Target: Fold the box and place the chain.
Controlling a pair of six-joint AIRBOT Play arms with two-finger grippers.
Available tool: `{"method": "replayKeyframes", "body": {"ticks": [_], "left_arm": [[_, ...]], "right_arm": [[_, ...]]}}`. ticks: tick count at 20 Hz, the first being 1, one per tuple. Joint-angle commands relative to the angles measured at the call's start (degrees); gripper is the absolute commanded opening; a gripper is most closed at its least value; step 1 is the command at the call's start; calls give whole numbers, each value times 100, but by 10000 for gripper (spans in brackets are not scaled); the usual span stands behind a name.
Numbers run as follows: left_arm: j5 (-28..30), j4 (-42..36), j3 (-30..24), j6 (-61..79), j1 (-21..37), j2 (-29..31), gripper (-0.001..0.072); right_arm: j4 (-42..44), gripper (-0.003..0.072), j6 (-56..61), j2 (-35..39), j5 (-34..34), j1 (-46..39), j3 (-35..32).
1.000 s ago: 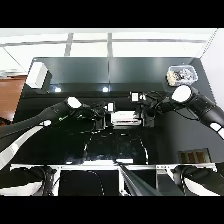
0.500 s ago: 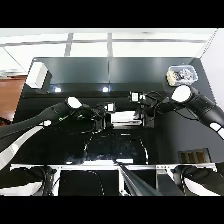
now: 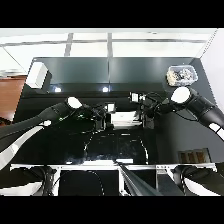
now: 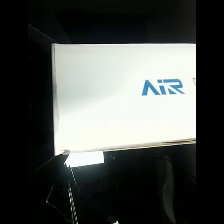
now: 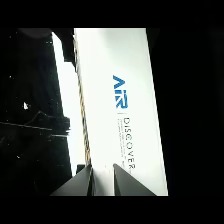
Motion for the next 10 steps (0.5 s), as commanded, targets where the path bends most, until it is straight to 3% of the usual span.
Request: {"method": "replayKeyframes", "body": {"ticks": [1, 3, 7, 10], "left_arm": [[2, 0, 2, 0, -2, -4, 377], [2, 0, 2, 0, -2, -4, 377], [2, 0, 2, 0, -2, -4, 377], [2, 0, 2, 0, -2, -4, 377]], "right_arm": [[-7, 142, 11, -2, 4, 7, -142], [-4, 246, 17, -2, -7, 4, -151], [-4, 248, 227, 59, -46, 2, -144], [13, 248, 1255, 382, -42, -11, -144]]}}
